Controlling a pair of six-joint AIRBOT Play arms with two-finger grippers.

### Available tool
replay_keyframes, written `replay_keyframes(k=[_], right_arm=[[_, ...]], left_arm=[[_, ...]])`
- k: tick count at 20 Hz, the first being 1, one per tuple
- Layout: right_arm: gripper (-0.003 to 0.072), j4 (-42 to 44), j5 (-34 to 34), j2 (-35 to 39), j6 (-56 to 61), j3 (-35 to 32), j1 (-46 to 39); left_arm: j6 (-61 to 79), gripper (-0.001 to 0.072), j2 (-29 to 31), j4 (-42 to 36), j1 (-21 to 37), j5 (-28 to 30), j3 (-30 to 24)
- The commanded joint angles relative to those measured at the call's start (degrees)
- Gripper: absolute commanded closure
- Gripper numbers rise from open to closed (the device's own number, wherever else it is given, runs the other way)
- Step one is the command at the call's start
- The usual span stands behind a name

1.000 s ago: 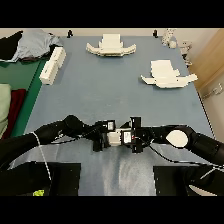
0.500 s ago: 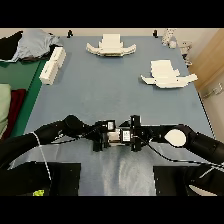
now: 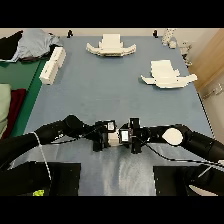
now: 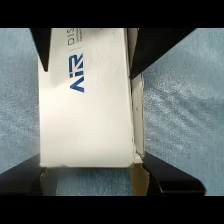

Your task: Fold the box.

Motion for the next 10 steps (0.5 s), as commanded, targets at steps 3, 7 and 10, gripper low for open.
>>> replay_keyframes(k=[3,7,10], right_arm=[[0.016,2.8,1.7,0.0,0.0,0.0,0.1],[0.0155,2.9,1.6,1.8,0.0,0.0,0.0],[0.0155,3.2,1.0,4.7,1.9,0.0,-0.1]], left_arm=[[-0.2,0.0106,0.0,0.0,0.0,0.0,0.0],[-0.2,0.0105,0.0,0.0,0.0,0.0,0.0],[-0.2,0.0106,0.0,0.0,0.0,0.0,0.0]])
